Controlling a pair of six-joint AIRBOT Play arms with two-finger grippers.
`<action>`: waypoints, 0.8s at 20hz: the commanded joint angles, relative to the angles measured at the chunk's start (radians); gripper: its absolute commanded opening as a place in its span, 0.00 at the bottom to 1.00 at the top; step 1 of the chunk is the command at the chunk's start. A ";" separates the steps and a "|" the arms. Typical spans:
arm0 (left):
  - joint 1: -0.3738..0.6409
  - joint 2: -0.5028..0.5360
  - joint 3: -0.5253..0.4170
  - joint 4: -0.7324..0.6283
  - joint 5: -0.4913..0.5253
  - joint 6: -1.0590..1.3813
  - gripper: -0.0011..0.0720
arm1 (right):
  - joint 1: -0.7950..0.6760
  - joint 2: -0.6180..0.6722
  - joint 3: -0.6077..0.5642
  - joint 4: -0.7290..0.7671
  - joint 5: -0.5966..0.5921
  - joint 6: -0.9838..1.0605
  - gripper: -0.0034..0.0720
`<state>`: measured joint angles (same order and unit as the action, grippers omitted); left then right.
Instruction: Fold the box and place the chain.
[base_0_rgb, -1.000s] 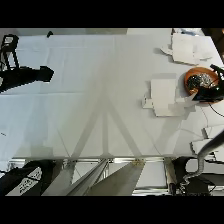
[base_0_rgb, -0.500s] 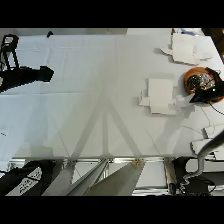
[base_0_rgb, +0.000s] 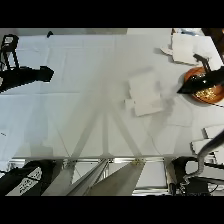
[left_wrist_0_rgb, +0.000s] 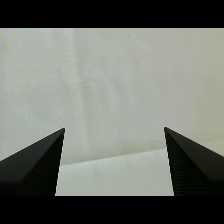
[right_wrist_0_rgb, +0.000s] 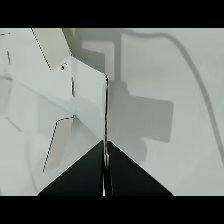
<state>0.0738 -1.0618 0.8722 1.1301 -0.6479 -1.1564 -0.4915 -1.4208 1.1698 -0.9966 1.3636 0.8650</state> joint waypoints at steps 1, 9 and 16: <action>-0.001 0.000 0.000 0.000 0.000 0.000 0.98 | 0.098 0.060 -0.001 0.190 -0.068 -0.029 0.05; -0.001 0.000 0.000 0.000 0.000 0.000 0.98 | 0.378 0.076 -0.039 0.307 -0.294 -0.071 0.05; -0.001 0.000 0.000 0.000 0.000 0.000 0.98 | 0.389 0.076 -0.299 0.575 -0.520 -0.342 0.05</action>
<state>0.0738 -1.0618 0.8722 1.1297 -0.6479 -1.1564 -0.1143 -1.3453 0.9787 -0.4995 0.9516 0.6411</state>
